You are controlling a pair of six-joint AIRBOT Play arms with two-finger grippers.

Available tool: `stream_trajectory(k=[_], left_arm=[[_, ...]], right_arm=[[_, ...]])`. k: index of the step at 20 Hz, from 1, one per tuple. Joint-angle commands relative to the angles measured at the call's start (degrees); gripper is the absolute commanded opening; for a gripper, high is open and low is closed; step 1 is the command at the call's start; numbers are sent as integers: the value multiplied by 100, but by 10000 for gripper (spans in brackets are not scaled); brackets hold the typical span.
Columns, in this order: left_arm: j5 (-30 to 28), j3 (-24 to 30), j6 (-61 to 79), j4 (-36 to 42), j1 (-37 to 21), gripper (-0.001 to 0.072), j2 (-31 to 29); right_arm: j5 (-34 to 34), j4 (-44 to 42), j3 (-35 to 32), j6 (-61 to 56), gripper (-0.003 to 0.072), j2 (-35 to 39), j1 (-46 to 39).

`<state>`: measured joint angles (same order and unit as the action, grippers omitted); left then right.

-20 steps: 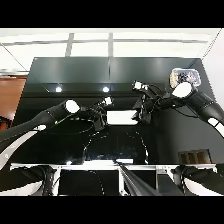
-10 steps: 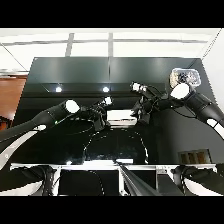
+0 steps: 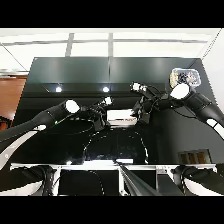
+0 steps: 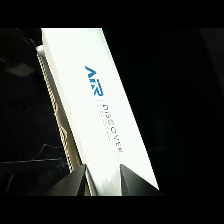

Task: Fold the box and place the chain.

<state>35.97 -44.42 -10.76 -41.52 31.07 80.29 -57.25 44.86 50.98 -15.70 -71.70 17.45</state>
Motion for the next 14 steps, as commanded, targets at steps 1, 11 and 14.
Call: stream_trajectory(k=[1, 11, 14], left_arm=[[0, 4, 4, 0, 0, 361, 2], [2, 4, 4, 0, 0, 361, 2], [2, 4, 4, 0, 0, 361, 2]], right_arm=[[-20, -57, -37, -39, 240, -4, 7], [-155, -87, -46, -125, 240, -7, 7], [-214, -87, -72, -146, 240, -7, 7]])
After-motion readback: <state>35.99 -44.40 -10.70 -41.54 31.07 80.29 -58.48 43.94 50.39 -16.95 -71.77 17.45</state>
